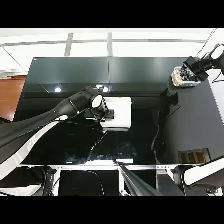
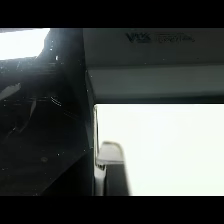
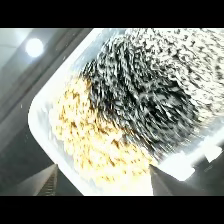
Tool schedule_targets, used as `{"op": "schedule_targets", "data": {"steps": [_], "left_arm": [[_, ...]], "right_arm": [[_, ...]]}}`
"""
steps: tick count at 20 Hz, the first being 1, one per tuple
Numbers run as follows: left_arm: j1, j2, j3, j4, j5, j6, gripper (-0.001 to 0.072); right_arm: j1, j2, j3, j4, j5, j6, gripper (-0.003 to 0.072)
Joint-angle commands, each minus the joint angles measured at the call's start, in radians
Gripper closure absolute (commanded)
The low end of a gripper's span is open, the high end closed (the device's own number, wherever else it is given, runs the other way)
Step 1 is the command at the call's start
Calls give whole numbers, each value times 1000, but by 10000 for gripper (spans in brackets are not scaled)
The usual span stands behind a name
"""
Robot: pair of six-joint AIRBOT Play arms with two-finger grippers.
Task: Fold the box and place the chain.
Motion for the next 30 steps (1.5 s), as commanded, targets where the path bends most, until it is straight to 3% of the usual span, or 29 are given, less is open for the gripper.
{"op": "schedule_targets", "data": {"steps": [1, 8, 11, 12, 16, 18, 19, 30], "left_arm": [[0, 0, 0, 0, 0, 0, 681], [0, 0, 0, 0, 0, 0, 682], [0, 0, 0, 0, 0, 0, 681], [0, 0, 0, 0, 0, 0, 681], [0, 0, 0, 0, 0, 0, 682], [0, 0, 0, 0, 0, 0, 682], [0, 0, 0, 0, 0, 0, 682], [0, 0, 0, 0, 0, 0, 682]], "right_arm": [[-38, -122, 121, 131, 44, 19, 93], [-37, -156, 121, 198, -4, 19, 93], [-29, -167, 121, 203, 3, 19, 151], [-27, -168, 121, 203, 8, 16, 236], [-26, -169, 121, 191, 49, -15, 255], [-27, -168, 127, 195, 77, -69, 648], [-28, -165, 133, 201, 87, -105, 669], [-34, -34, 173, 197, 112, -259, 669]]}}
